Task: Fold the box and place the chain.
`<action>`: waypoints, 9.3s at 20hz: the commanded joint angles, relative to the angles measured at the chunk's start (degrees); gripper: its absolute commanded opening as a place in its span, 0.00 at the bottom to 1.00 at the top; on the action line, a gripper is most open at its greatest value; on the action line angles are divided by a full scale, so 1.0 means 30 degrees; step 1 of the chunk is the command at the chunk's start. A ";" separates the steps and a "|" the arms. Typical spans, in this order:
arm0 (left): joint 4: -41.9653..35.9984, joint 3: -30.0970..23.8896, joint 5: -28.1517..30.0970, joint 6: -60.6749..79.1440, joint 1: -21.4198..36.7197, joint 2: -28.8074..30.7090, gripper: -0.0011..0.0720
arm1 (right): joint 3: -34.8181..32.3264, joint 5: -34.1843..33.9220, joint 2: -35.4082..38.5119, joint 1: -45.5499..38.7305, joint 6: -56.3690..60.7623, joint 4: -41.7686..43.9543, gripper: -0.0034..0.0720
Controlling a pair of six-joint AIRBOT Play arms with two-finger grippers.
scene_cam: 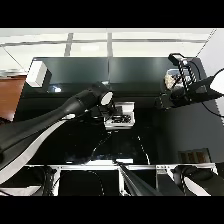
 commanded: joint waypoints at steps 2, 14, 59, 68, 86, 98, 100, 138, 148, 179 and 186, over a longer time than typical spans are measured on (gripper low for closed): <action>0.3861 -0.1158 -0.1268 0.2412 -0.0051 0.3738 0.98 | -0.0007 0.0095 0.0058 -0.0248 0.0386 -0.1122 0.40; -1.3376 -1.2721 0.5093 2.9674 0.9012 0.9785 0.97 | -0.0007 0.2193 0.0058 -0.1647 0.1326 -0.5049 0.40; -1.8192 -1.0302 0.6120 4.8799 0.8364 0.1887 0.99 | -0.0015 0.0299 0.0051 -0.3832 0.1392 -0.4503 0.40; -1.8491 -1.0010 0.6193 4.8559 0.7745 0.1690 0.99 | -0.2586 -0.6229 -0.0583 -0.2273 0.1297 0.0233 0.40; -1.8637 -0.9785 0.6521 4.8333 0.7308 0.1523 0.70 | -0.2157 -0.7431 -0.5464 0.1479 -1.9606 0.9173 0.91; -1.8637 -0.9785 0.6528 4.8333 0.7308 0.1523 0.70 | -0.3395 -0.5967 -0.5829 0.1960 -2.4727 0.9428 0.91; -1.8637 -0.9785 0.6528 4.8333 0.7308 0.1523 0.70 | -0.3388 -0.5814 -0.5829 0.2011 -2.5019 0.9428 0.91; -1.8637 -0.9785 0.6535 4.8333 0.7300 0.1523 0.70 | -0.4124 -0.3672 -0.4641 -0.0087 -1.1744 1.3442 0.06; -1.8644 -0.9785 0.6535 4.8333 0.7300 0.1523 0.70 | -0.4226 -0.5887 -0.8976 0.1086 -0.9326 1.3194 0.06; -1.8265 -0.2324 0.5144 4.0457 0.4313 -0.1756 1.00 | -0.3395 -0.0189 0.0437 -0.8597 -0.6193 0.5625 0.06; -1.5854 -0.1435 0.2667 3.9823 0.3876 -0.2237 1.00 | -0.3395 -0.0291 0.0437 -0.8597 -0.6411 0.5544 0.06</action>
